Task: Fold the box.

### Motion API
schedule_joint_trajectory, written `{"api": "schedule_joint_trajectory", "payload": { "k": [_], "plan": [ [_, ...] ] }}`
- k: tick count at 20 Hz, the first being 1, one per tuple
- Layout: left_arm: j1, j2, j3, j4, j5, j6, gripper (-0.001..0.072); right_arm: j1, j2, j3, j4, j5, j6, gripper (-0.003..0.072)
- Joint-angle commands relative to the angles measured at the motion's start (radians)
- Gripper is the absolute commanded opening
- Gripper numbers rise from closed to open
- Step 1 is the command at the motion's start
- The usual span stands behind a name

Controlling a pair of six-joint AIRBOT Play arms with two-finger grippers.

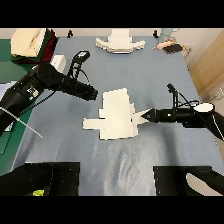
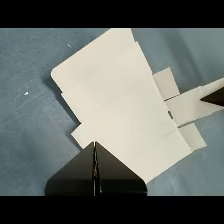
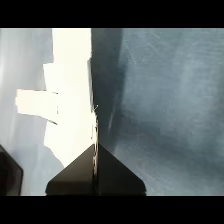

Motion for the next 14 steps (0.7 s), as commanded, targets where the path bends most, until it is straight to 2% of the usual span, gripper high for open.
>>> {"api": "schedule_joint_trajectory", "payload": {
  "k": [1, 9, 10, 11, 14],
  "plan": [
    [0.0, -0.001, 0.0, -0.029, 0.01, 0.0, 0.0016, 0.097, 0.076, -0.063, -0.091, -0.116, 0.101, 0.0001],
    [0.006, -0.006, 0.0, -0.032, -0.006, -0.031, 0.0034, 0.215, 0.142, -0.116, -0.098, -0.168, 0.104, 0.0001],
    [0.013, -0.013, -0.003, -0.031, -0.008, -0.034, 0.0339, 0.22, 0.156, -0.116, -0.104, -0.171, 0.11, 0.0001],
    [0.023, -0.023, -0.004, -0.029, -0.011, -0.056, 0.0473, 0.221, 0.166, -0.116, -0.112, -0.171, 0.112, 0.0001],
    [0.056, -0.065, -0.027, -0.025, -0.06, -0.068, 0.0473, 0.222, 0.186, -0.116, -0.164, -0.168, 0.149, 0.0001]
  ]
}}
